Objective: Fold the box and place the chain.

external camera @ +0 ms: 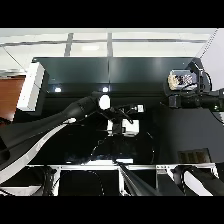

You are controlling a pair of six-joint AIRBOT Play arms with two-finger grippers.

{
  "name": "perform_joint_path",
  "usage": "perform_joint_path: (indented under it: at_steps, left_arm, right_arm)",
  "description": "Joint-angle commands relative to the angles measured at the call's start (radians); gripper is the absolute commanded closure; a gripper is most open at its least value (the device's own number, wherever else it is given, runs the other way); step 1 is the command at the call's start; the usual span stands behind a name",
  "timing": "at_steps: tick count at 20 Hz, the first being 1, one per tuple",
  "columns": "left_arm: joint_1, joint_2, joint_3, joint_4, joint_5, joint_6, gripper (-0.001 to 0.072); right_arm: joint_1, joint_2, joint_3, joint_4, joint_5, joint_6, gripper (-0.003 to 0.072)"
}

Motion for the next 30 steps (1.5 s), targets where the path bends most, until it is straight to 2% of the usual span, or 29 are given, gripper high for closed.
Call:
perform_joint_path:
  at_steps: [1, 2, 4, 7, 9, 11, 15, 17, 19, 21, 24, 26, 28, 30]
  left_arm:
    - [-0.026, -0.002, 0.007, 0.106, 0.032, -0.106, 0.0394]
    - [-0.016, 0.013, 0.017, 0.119, 0.002, -0.149, 0.0426]
    - [0.032, 0.090, 0.028, 0.176, -0.085, -0.222, 0.0425]
    - [0.156, 0.263, 0.029, 0.337, -0.268, -0.483, 0.0425]
    - [0.277, 0.378, 0.027, 0.445, -0.432, -0.652, 0.0425]
    - [0.459, 0.494, -0.008, 0.500, -0.509, -0.726, 0.0425]
    - [0.906, 0.635, -0.129, 0.501, -0.478, -0.782, 0.0425]
    - [1.111, 0.647, -0.193, 0.501, -0.406, -0.781, 0.0425]
    - [1.268, 0.642, -0.235, 0.501, -0.407, -0.761, 0.0422]
    - [1.370, 0.642, -0.254, 0.500, -0.392, -0.683, 0.0421]
    - [1.461, 0.642, -0.264, 0.501, -0.383, -0.539, 0.0421]
    - [1.519, 0.642, -0.315, 0.481, -0.359, -0.499, 0.0421]
    - [1.554, 0.642, -0.383, 0.425, -0.288, -0.437, 0.0421]
    - [1.543, 0.640, -0.428, 0.346, -0.183, -0.331, 0.0421]
  right_arm:
    - [0.000, 0.000, 0.000, 0.000, 0.000, 0.002, 0.0671]
    - [0.000, 0.001, 0.000, 0.000, 0.000, 0.002, 0.0671]
    - [0.000, 0.000, 0.000, 0.000, 0.001, 0.002, 0.0671]
    - [0.000, 0.000, 0.000, 0.000, 0.000, 0.002, 0.0671]
    - [0.000, 0.001, 0.000, 0.000, 0.000, 0.002, 0.0671]
    - [0.000, 0.000, 0.000, 0.000, 0.000, 0.002, 0.0671]
    - [0.000, 0.000, 0.000, 0.000, 0.000, 0.002, 0.0671]
    - [0.000, 0.000, 0.000, 0.000, -0.004, 0.002, 0.0671]
    - [0.000, 0.000, 0.000, 0.000, -0.008, 0.002, 0.0671]
    - [0.000, 0.000, 0.000, 0.000, -0.008, 0.002, 0.0671]
    - [0.000, 0.000, 0.000, 0.000, -0.027, 0.002, 0.0672]
    - [0.000, 0.000, 0.000, 0.001, -0.034, 0.003, 0.0671]
    - [0.000, 0.000, 0.000, 0.001, -0.045, 0.018, 0.0671]
    - [0.000, 0.000, 0.000, 0.001, -0.053, 0.031, 0.0671]
